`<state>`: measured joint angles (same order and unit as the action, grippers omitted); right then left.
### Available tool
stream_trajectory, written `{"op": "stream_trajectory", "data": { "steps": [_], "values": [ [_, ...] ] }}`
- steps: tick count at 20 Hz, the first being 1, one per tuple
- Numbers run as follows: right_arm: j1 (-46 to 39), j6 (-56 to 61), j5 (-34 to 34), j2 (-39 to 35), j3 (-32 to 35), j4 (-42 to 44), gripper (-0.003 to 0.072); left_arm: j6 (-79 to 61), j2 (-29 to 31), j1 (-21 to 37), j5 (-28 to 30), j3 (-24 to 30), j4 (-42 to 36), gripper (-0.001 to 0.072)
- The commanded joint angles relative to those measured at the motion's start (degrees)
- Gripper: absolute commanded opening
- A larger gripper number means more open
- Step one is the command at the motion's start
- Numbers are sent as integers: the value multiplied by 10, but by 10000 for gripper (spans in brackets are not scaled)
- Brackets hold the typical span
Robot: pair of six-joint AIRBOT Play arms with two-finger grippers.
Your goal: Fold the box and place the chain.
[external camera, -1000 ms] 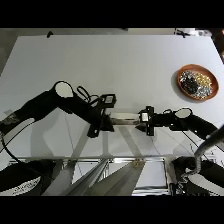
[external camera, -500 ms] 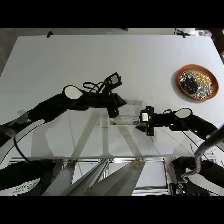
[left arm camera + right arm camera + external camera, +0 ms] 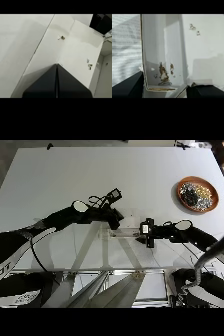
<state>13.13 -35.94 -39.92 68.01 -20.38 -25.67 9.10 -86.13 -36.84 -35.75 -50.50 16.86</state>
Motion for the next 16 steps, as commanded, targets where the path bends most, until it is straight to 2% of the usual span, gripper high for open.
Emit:
{"op": "stream_trajectory", "data": {
  "steps": [1, 4, 8, 11, 13, 15, 16],
  "values": [
    [0, 0, 1, 0, 0, 0, 411, 3, 29, 17, -47, 0, 37, 8],
    [0, 0, 1, 0, 0, 0, 411, 37, 79, 57, -126, 0, 116, 4],
    [0, 0, 1, 0, 0, 0, 411, 78, 147, 108, -236, 0, 282, 4],
    [0, 0, 1, 0, 0, 0, 411, 66, 152, 110, -333, 3, 367, 4],
    [0, 0, 1, 0, 0, 0, 411, 34, 144, 111, -333, 14, 354, 5],
    [0, 0, 1, 0, 0, 0, 411, -2, 130, 108, -299, 25, 327, 23],
    [0, 0, 1, 0, 0, 0, 411, -16, 119, 103, -284, 28, 322, 77]
  ]
}}
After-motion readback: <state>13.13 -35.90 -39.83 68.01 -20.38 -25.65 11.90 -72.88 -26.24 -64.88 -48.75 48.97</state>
